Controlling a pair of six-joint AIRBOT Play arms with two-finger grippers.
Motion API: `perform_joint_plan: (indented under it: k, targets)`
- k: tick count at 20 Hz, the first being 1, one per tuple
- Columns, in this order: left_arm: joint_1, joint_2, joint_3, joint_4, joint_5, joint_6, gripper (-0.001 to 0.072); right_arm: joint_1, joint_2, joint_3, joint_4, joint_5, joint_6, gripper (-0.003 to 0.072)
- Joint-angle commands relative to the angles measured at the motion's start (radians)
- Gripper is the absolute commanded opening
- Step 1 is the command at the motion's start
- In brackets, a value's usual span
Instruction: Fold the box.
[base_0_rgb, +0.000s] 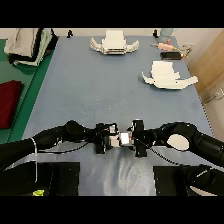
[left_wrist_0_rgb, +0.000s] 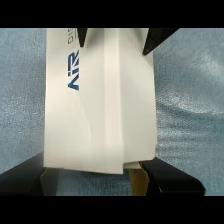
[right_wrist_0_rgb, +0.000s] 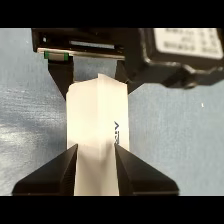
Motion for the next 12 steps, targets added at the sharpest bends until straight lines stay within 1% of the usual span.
perform_joint_plan:
  k: [1, 2, 3, 4, 8, 9, 12]
  targets:
    - [0.001, 0.001, 0.001, 0.0, 0.0, 0.0, 0.0536, 0.0, 0.002, 0.0, -0.037, -0.036, 0.001, 0.034]
    - [0.001, 0.001, 0.001, 0.0, 0.0, 0.0, 0.0536, -0.001, 0.002, 0.0, -0.046, -0.049, 0.002, 0.0338]
    - [0.001, 0.001, 0.001, 0.0, 0.0, 0.0, 0.0536, -0.001, 0.002, 0.0, -0.047, -0.054, 0.002, 0.032]
    - [0.001, 0.001, 0.001, 0.0, 0.0, 0.0, 0.0536, -0.001, 0.002, 0.0, -0.047, -0.054, 0.005, 0.0257]
    - [0.001, 0.001, 0.001, 0.0, 0.0, 0.0, 0.0536, 0.0, 0.0, 0.0, -0.034, -0.032, 0.005, 0.0256]
    - [0.001, 0.001, 0.001, 0.0, 0.0, 0.0, 0.0536, 0.0, 0.0, 0.0, -0.027, -0.021, 0.005, 0.0217]
    - [0.001, 0.001, 0.001, 0.0, 0.0, 0.0, 0.0536, 0.0, -0.015, -0.001, -0.005, 0.002, 0.004, 0.0217]
